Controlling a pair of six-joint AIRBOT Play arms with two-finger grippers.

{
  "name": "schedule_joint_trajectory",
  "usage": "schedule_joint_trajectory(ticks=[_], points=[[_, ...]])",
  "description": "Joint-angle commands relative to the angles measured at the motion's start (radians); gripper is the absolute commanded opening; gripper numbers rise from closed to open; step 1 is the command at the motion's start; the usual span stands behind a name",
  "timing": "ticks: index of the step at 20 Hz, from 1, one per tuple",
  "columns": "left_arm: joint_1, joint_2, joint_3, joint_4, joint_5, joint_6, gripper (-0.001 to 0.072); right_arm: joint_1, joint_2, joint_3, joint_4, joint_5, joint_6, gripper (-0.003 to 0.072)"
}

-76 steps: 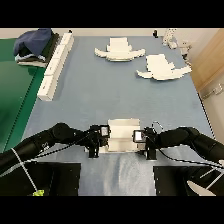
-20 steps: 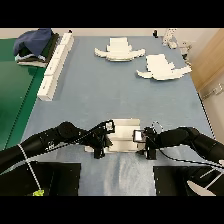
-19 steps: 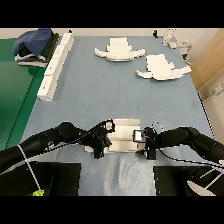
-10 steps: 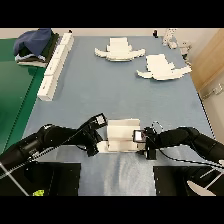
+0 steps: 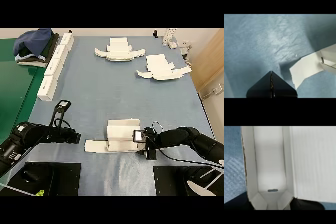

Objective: Fold the box.

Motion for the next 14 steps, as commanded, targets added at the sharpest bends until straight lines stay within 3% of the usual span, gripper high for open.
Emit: schedule_joint_trajectory(ticks=[1,8,14], points=[[0.101,-0.018,-0.031,-0.099,-0.047,-0.076,0.0013,0.001,0.0,0.0,0.0,0.0,0.0,0.045],[0.098,-0.152,-0.128,-0.478,0.065,0.127,0.0011,0.001,0.0,0.0,0.0,0.0,0.0,0.045],[-0.012,-0.222,-0.128,-0.538,0.158,0.148,0.0011,0.001,0.0,0.0,0.0,0.0,0.0,0.045]])
